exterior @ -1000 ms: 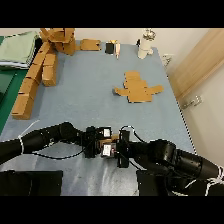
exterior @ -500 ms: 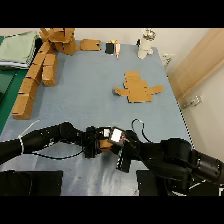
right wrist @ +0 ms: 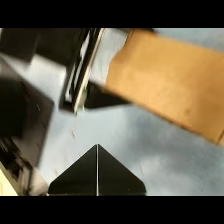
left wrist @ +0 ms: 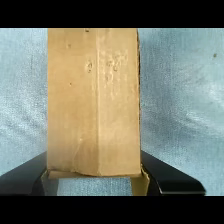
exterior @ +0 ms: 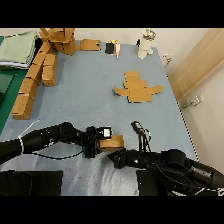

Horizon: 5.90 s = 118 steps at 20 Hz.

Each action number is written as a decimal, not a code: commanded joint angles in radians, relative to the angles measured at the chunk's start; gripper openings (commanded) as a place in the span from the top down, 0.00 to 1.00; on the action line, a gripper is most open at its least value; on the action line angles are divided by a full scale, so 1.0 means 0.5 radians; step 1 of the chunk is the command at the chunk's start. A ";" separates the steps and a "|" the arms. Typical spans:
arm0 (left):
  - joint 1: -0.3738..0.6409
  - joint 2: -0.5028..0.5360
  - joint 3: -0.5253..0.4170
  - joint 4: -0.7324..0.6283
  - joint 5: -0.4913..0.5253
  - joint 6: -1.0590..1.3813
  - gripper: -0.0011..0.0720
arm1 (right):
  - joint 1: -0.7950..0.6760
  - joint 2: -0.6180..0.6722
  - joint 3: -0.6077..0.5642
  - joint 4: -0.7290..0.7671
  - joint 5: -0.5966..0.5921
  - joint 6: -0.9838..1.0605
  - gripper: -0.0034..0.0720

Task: Fold the box.

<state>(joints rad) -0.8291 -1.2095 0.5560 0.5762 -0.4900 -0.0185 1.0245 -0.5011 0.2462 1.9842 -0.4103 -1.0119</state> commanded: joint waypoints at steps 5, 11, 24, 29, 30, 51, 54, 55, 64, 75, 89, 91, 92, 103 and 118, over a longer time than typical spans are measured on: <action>-0.001 0.000 -0.001 0.000 0.001 0.000 0.65 | -0.143 -0.111 -0.117 -0.024 0.391 0.385 0.95; -0.001 0.000 -0.001 0.000 0.001 0.000 0.65 | -0.151 -0.235 -0.130 -0.071 0.384 0.385 0.95; -0.001 0.000 -0.001 0.000 0.001 0.000 0.65 | -0.177 0.096 0.108 -0.565 -0.220 0.367 0.95; -0.001 0.000 -0.001 0.000 0.001 0.000 0.65 | -0.375 0.140 0.362 -1.179 -1.281 0.417 0.95; -0.001 0.000 -0.001 0.000 0.001 0.000 0.65 | -0.414 0.130 0.385 -1.176 -1.294 0.417 0.95; -0.001 0.000 -0.001 -0.001 0.000 0.000 0.65 | -0.475 0.127 0.405 -1.171 -1.230 0.709 0.95; -0.001 0.000 -0.001 -0.002 0.021 -0.021 0.65 | -0.475 0.127 0.405 -1.173 -1.230 0.717 0.95; 0.002 0.003 -0.001 0.000 0.027 -0.076 0.65 | -0.475 0.127 0.405 -1.174 -1.230 0.717 0.95; 0.072 0.126 0.000 0.039 0.224 -0.664 0.65 | -0.475 0.127 0.405 -1.208 -1.231 0.716 0.95; 1.444 0.286 0.000 0.382 0.452 -1.214 0.65 | -0.475 0.127 0.405 -1.273 -1.231 0.716 0.95; 1.774 -0.269 0.423 0.389 0.753 -1.199 0.65 | -0.475 0.115 0.405 -1.342 -1.215 0.716 0.95; 1.774 -0.347 0.504 0.389 0.752 -1.199 0.65 | -0.475 0.116 0.406 -1.341 -1.215 0.716 0.95; 1.774 -0.381 0.539 0.390 0.757 -1.199 0.65 | -0.475 0.116 0.407 -1.341 -1.213 0.716 0.95; 1.774 -0.479 0.636 0.391 0.661 -1.199 0.65 | -0.475 0.115 0.407 -1.344 -1.110 0.716 0.95; 1.861 -0.457 0.759 1.028 0.230 -1.852 0.65 | -0.475 0.116 0.407 -1.343 -1.110 0.715 0.95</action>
<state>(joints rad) 0.0792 -1.4384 0.9047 0.9009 -0.2825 -0.7555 0.7872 -0.4435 0.4488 1.3121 -0.9657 -0.6544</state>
